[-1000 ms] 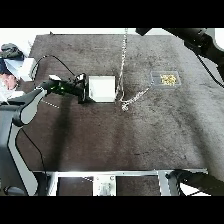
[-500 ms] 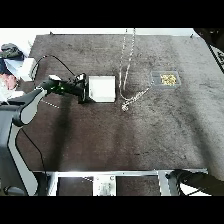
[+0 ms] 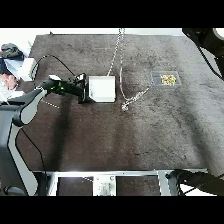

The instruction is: Fold the box and place the chain.

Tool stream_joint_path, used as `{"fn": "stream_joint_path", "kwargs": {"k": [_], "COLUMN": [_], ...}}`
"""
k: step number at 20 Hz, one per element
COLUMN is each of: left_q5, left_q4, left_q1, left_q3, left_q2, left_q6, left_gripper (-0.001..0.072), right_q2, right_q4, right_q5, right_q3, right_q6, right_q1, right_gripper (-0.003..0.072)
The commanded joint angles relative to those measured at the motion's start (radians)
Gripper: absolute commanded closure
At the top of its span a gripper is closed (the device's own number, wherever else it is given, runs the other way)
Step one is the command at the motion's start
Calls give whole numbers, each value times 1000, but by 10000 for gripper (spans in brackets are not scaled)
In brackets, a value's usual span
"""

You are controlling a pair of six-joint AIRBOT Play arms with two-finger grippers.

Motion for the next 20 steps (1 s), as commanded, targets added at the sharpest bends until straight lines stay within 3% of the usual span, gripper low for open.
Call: {"fn": "stream_joint_path", "kwargs": {"k": [1, 20], "left_q5": [0, 0], "left_q4": [0, 0], "left_q1": [0, 0], "left_q3": [0, 0], "left_q2": [0, 0], "left_q6": [0, 0], "left_gripper": [248, 248], "right_q2": [-5, -21], "right_q4": [-23, -23], "right_q5": [-5, 47], "right_q3": [24, 49], "right_q6": [-3, 20], "right_q1": [9, 71], "right_gripper": [671, 670]}}
